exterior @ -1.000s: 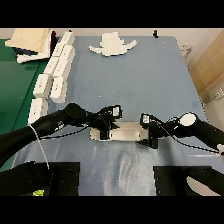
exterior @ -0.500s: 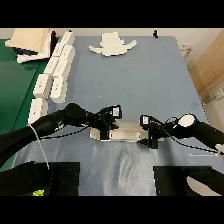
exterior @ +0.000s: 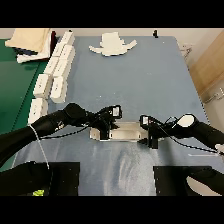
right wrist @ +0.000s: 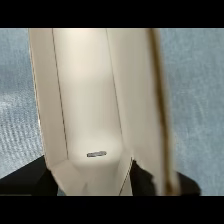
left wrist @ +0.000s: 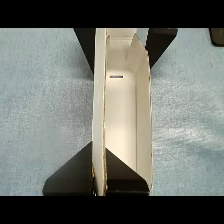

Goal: Fold the box.

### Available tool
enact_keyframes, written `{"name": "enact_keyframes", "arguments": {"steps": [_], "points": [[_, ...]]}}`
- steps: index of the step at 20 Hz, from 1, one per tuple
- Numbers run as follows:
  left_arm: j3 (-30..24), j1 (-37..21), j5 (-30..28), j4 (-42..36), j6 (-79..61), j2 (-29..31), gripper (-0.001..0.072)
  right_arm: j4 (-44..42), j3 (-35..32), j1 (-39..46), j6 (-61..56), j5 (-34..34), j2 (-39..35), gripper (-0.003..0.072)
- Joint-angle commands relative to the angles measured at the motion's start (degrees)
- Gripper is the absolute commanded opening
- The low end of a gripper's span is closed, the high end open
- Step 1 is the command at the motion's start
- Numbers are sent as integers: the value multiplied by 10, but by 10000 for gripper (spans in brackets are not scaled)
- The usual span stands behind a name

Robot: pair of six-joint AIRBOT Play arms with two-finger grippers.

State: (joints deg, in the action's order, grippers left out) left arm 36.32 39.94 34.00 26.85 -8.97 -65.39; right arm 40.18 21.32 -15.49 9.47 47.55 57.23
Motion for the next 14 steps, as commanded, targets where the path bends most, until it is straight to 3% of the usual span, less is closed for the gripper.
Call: {"name": "enact_keyframes", "arguments": {"steps": [1, 13, 14], "points": [[0, 0, 0, 0, 0, 0, 15, -1, 0, 0, 0, -2, 0, 571], [0, 0, 0, 0, 0, 0, 14, -21, 0, 0, 0, 0, 0, 608], [0, 0, -2, -1, 0, 0, 14, -22, 0, 0, 0, 0, 0, 684]]}}
